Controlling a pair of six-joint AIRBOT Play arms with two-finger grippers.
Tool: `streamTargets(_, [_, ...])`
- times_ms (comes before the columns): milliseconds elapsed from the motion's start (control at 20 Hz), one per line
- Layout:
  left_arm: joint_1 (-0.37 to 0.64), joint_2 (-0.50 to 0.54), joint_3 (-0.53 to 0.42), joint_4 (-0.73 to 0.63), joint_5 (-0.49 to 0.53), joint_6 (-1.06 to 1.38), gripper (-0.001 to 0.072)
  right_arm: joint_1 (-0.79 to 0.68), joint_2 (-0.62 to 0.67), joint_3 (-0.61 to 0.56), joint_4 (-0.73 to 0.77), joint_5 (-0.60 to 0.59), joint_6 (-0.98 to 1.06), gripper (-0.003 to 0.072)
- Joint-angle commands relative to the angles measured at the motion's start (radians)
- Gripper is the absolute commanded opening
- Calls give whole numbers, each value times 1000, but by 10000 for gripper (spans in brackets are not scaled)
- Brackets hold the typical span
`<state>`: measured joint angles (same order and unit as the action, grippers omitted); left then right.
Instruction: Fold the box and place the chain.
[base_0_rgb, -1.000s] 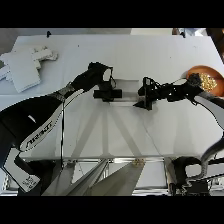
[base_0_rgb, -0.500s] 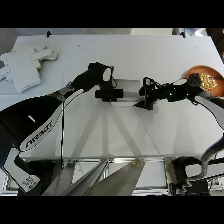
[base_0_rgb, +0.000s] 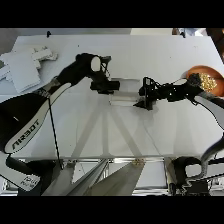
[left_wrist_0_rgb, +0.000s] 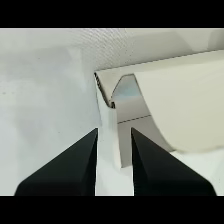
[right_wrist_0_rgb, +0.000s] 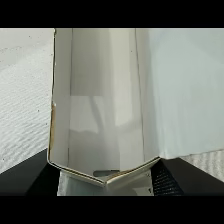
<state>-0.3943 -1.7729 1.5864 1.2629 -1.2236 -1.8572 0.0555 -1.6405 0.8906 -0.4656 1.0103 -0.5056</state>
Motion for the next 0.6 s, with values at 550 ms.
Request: streamTargets(550, [217, 326, -438, -519, 305, 1684, 446, 0, 0, 0, -1, -1, 0, 518])
